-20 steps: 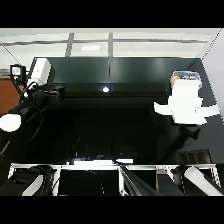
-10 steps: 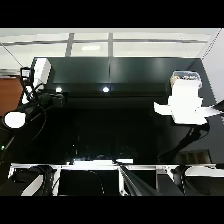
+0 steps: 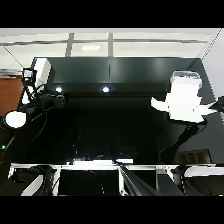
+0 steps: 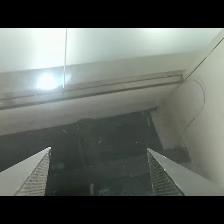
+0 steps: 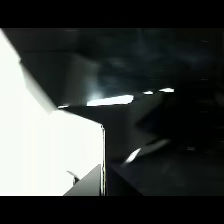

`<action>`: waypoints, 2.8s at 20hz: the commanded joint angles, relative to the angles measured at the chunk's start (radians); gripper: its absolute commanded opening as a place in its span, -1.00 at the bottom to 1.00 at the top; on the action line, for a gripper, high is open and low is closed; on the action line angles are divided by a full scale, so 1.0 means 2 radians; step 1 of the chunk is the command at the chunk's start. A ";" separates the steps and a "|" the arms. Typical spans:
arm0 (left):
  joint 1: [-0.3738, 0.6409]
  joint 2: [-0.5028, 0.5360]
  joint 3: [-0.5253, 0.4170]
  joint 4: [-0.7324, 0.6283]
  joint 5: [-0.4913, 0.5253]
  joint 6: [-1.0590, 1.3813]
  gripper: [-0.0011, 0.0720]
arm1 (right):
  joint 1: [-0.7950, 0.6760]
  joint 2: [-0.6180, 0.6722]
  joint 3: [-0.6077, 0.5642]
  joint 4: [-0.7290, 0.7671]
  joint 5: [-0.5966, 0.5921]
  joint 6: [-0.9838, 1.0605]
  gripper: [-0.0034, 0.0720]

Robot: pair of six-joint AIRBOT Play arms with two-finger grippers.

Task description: Fold the box and place the chain.

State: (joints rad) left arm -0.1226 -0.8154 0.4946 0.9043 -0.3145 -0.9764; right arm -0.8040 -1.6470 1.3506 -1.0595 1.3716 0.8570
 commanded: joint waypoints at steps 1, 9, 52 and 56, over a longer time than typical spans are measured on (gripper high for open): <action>0.000 0.000 0.000 0.000 0.000 0.000 0.97 | 0.006 0.032 -0.013 0.090 0.043 -0.008 -0.87; 0.000 -0.006 0.000 -0.010 -0.066 0.000 0.95 | 0.163 0.224 -0.270 0.258 -0.084 -0.057 -0.87; -0.109 -0.385 0.270 -0.184 -0.360 0.403 -0.91 | 0.447 0.351 -0.314 0.143 -0.114 -0.119 0.98; -0.139 -0.386 0.265 -0.145 -0.360 0.504 -0.91 | 0.497 0.350 -0.354 0.065 -0.179 -0.172 0.98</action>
State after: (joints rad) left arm -0.3592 -1.6051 1.0512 0.5652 -1.1076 -0.1211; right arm 0.1287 -0.9474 0.6815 -0.8043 1.0836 0.5861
